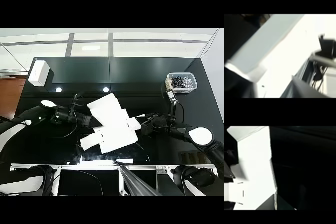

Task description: Fold the box and place the chain.

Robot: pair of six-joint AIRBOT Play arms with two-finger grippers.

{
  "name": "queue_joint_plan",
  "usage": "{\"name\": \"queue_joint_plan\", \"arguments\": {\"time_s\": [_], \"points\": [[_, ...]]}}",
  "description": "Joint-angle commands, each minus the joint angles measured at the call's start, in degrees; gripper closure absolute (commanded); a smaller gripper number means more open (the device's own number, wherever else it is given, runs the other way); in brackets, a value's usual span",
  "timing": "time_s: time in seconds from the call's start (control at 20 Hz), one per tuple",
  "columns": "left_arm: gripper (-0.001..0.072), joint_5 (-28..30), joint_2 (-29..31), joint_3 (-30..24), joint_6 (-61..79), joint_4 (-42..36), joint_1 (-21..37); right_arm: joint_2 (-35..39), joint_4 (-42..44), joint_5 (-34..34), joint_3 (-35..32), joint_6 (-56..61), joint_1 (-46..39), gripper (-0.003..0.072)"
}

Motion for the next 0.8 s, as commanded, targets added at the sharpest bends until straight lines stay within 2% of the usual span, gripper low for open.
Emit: {"name": "queue_joint_plan", "arguments": {"time_s": [0.0, 0.15, 0.2, 0.25, 0.3, 0.35, 0.4, 0.45, 0.5, 0.65, 0.75], "points": [[0.0345, -3.6, -1.0, 0.2, 8.3, 1.2, 0.9, 0.1, 0.0, 1.3, 0.0, 0.9, 0.1, 0.0675], [0.0391, -6.0, -2.8, 0.5, 12.7, -0.1, 0.6, 0.1, -0.2, 1.7, 0.0, 1.4, 0.1, 0.0674], [0.0557, -7.1, -3.6, 0.8, 13.2, -0.1, 0.6, 0.1, -0.2, 1.7, 0.0, 1.4, 0.1, 0.0674], [0.0652, -7.6, -4.3, 1.0, 13.4, 0.0, 0.6, 0.1, -0.2, 1.7, 0.0, 1.4, 0.1, 0.0674], [0.0667, -8.4, -4.9, 1.3, 14.9, 0.0, 0.7, 0.1, -0.6, 1.8, 0.0, 1.6, 0.1, 0.0673], [0.0675, -9.1, -5.2, 1.7, 15.8, 0.0, 0.7, 0.1, -1.5, 1.9, 0.0, 2.6, 0.0, 0.0610], [0.0679, -9.4, -5.4, 2.4, 16.0, 0.0, 0.7, 0.1, -1.4, 1.8, 0.1, 4.6, -0.3, 0.0216], [0.0679, -9.6, -5.3, 3.2, 16.0, 0.2, 0.8, 0.3, -1.6, 3.4, 1.0, 6.7, -1.6, -0.0016], [0.0680, -10.3, -5.3, 4.1, 16.0, 0.8, 0.9, 0.7, -4.1, 6.4, 2.8, 6.6, -3.8, -0.0016], [0.0684, -13.3, -4.9, 8.7, 16.2, 7.9, 0.4, 1.9, -20.3, 18.9, 12.7, 6.6, -14.2, -0.0016], [0.0686, -11.6, -2.3, 10.7, 16.2, 13.3, -1.4, 1.9, -32.6, 27.3, 18.8, 5.0, -19.2, -0.0014]]}}
